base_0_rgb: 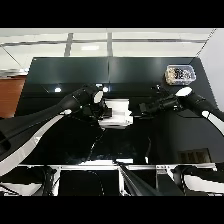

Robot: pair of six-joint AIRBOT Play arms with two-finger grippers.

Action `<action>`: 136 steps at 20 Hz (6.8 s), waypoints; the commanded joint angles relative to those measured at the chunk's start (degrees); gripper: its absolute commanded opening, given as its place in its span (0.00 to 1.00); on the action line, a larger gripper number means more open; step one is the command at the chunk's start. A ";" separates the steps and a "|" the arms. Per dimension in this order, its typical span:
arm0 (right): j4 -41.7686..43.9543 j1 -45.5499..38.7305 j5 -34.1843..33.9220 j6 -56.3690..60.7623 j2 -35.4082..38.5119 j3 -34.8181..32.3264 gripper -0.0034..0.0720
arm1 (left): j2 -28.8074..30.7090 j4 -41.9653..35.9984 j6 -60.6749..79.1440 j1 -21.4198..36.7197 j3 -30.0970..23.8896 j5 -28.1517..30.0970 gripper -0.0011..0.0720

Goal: Fold the box and place the chain.

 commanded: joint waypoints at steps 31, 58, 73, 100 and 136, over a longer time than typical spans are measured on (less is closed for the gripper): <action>-54.95 29.57 -4.31 60.02 -6.19 20.48 0.49 | -0.02 0.07 0.00 0.02 0.04 0.02 0.05; -52.63 31.54 -0.98 64.00 -8.57 22.03 0.38 | -0.02 0.04 0.00 0.02 0.04 0.00 0.05; -52.37 30.51 2.69 59.19 -6.51 25.51 0.42 | -0.02 0.04 0.00 0.02 0.04 -0.13 0.05; -41.79 -17.86 1.75 67.28 -33.75 70.12 0.76 | -0.02 0.26 0.02 0.02 0.04 -0.13 0.05; -46.34 -17.35 12.79 30.91 -10.16 70.01 0.06 | -0.02 0.22 0.00 0.02 0.04 -0.02 0.05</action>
